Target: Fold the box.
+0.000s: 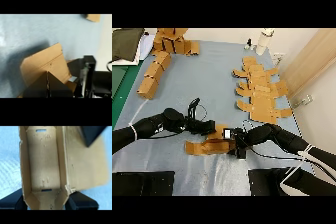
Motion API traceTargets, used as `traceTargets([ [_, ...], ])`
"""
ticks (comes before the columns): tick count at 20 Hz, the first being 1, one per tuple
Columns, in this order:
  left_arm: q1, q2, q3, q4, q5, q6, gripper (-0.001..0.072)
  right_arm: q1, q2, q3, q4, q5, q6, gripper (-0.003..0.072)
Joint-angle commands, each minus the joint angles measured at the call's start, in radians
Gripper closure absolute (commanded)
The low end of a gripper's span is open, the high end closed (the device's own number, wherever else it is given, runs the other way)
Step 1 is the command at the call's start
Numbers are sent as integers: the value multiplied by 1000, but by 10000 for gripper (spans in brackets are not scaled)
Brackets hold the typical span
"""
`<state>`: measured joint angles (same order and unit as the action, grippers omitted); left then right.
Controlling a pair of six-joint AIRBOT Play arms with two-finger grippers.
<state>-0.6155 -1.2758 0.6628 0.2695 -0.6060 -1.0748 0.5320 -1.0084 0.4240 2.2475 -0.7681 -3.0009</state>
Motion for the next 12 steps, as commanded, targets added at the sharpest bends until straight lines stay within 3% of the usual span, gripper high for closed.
traceTargets([
  [1,57,65,59,74,-89,113,701,0,0,0,0,0,0,131],
  [4,100,221,60,291,-199,297,702,0,0,0,0,0,0,132],
  [10,56,521,-30,701,-348,376,688,0,0,0,0,0,0,131],
  [11,51,537,-51,713,-344,389,376,0,0,0,0,0,0,131],
  [12,43,537,-73,711,-338,412,19,0,0,0,0,0,0,131],
])
